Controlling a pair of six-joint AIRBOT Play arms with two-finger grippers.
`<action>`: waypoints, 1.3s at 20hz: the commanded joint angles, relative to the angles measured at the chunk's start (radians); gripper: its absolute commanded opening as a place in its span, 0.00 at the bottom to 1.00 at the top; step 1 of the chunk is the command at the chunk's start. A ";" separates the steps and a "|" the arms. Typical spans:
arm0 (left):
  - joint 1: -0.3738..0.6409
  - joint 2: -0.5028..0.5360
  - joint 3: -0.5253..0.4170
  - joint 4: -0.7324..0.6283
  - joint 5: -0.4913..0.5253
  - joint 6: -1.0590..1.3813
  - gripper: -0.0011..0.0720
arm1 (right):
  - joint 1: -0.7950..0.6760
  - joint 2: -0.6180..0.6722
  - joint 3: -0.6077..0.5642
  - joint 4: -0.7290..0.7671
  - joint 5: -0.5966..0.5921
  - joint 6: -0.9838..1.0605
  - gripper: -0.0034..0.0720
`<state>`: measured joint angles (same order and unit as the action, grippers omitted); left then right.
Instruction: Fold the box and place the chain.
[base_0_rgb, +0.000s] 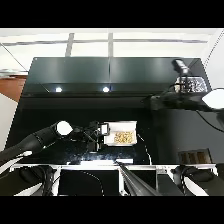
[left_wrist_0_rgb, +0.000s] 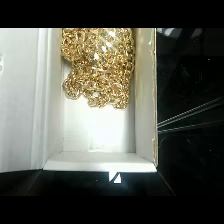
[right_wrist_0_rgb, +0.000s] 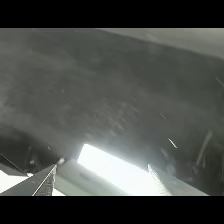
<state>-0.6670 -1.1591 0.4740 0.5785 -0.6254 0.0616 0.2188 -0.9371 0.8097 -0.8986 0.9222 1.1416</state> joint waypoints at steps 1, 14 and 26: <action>0.000 0.000 0.000 0.001 0.006 0.002 0.49 | 0.123 -0.114 0.010 0.095 -0.101 -0.246 1.00; 0.000 -0.001 0.000 0.001 0.005 0.002 0.49 | 0.188 -0.147 -0.008 -0.040 0.251 -0.527 0.99; 0.000 -0.001 0.000 0.000 0.005 -0.006 0.49 | 0.228 -0.146 -0.029 -0.026 0.307 -0.599 0.90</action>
<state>-0.6670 -1.1591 0.4740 0.5785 -0.6205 0.0601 0.4271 -1.0832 0.7860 -0.9245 1.2186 0.5343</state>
